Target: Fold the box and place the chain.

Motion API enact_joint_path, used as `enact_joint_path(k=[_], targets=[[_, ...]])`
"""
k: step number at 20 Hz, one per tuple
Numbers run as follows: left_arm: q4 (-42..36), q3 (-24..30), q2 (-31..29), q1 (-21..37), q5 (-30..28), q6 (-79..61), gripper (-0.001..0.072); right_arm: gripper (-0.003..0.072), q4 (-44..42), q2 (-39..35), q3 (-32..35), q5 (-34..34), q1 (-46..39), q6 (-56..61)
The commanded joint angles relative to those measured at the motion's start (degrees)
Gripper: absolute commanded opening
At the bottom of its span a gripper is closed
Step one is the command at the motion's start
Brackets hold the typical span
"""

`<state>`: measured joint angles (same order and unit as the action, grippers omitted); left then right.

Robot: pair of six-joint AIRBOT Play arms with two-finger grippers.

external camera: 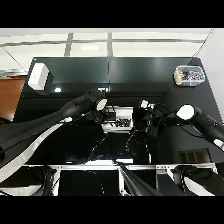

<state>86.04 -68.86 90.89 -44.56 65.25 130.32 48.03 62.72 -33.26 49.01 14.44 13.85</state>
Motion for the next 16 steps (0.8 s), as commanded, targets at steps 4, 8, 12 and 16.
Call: enact_joint_path(k=[4, 8, 12, 16], targets=[[0.02, -0.02, 0.00, 0.02, -0.09, 0.00, 0.0028, 0.0707, -13.53, 10.14, -1.33, -3.45, 0.66, -26.27], [0.02, -0.02, 0.00, 0.02, -0.07, 0.00, 0.0027, 0.0707, -13.33, 12.79, -3.74, -4.42, -0.04, -26.75], [0.04, -0.02, 0.00, 0.02, -0.26, 0.00, 0.0027, 0.0707, -11.93, 14.38, -5.40, -4.20, 1.27, -26.18], [0.02, -0.02, 0.00, 0.02, -0.26, 0.00, 0.0027, 0.0707, -9.40, 14.38, -5.40, -3.19, 1.51, -24.59]])
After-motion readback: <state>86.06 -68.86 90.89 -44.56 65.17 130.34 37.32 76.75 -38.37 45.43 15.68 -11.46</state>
